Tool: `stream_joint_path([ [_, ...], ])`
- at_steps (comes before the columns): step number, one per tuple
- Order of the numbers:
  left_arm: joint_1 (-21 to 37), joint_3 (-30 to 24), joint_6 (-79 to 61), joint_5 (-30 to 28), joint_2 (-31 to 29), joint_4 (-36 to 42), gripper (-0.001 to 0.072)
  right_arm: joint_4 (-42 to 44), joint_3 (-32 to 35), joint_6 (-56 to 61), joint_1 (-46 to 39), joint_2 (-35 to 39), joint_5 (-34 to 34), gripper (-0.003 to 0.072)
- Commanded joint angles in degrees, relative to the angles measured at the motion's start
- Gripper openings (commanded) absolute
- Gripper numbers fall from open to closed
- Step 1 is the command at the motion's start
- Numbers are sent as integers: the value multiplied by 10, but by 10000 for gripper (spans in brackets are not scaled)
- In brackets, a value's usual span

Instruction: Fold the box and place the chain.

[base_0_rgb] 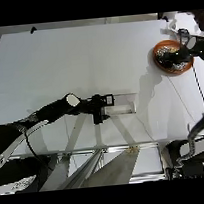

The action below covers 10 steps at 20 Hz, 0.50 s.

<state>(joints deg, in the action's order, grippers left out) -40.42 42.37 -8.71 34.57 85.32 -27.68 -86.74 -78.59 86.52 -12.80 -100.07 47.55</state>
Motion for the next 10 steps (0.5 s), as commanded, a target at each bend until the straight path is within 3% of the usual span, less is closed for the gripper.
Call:
stream_joint_path([
  [1, 0, 0, 0, 0, 0, 0, 205, 0, 0, 0, 0, 2, 3, 20],
  [10, 0, 0, 0, 0, 0, 0, 205, 0, 0, -32, 0, 112, 17, 19],
])
